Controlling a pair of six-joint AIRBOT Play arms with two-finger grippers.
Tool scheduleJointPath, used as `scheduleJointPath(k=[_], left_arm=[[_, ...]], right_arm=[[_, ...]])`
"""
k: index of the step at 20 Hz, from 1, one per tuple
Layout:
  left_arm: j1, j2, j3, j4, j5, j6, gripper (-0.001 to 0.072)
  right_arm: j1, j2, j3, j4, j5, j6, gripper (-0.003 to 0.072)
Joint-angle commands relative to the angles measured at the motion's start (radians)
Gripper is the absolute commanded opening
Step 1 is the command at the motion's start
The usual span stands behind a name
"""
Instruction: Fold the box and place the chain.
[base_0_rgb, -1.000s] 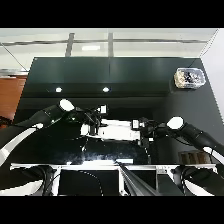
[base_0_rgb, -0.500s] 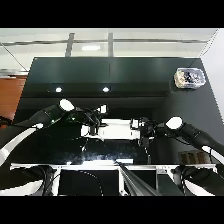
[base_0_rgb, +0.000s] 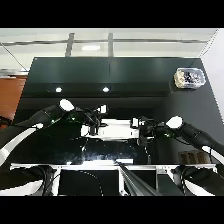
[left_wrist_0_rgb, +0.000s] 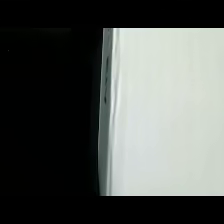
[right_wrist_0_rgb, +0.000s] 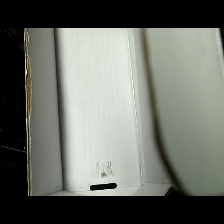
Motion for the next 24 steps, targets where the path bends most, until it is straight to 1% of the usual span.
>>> scheduleJointPath(k=[1,4,7,10,19,20,21,22,24], left_arm=[[0.000,0.000,0.000,0.000,0.000,0.001,0.0027],[0.000,0.000,0.000,0.000,0.000,0.001,0.0027],[0.000,0.000,0.000,0.000,0.000,0.001,0.0027],[0.000,0.000,0.000,0.000,0.000,0.001,0.0027],[0.000,0.000,0.000,0.000,0.000,0.001,0.0028],[0.000,0.000,0.000,0.000,0.000,0.001,0.0027],[0.000,0.000,0.000,0.000,0.000,0.001,0.0028],[0.000,0.000,0.000,0.000,0.000,0.001,0.0027],[0.000,0.000,0.000,0.000,0.000,0.001,0.0027]], right_arm=[[0.020,-0.002,0.002,-0.012,-0.027,0.018,0.0716],[0.058,-0.006,0.002,-0.056,-0.073,0.060,0.0716],[0.056,-0.010,0.005,-0.070,-0.076,0.082,0.0716],[0.056,-0.012,0.005,-0.124,-0.075,0.121,0.0716],[0.056,-0.012,0.005,-0.126,-0.075,0.122,0.0715],[0.056,-0.012,0.005,-0.126,-0.075,0.122,0.0700],[0.056,-0.012,0.005,-0.128,-0.075,0.122,0.0495],[0.056,-0.012,0.005,-0.128,-0.075,0.122,0.0466],[0.056,-0.012,0.005,-0.128,-0.075,0.122,0.0466]])
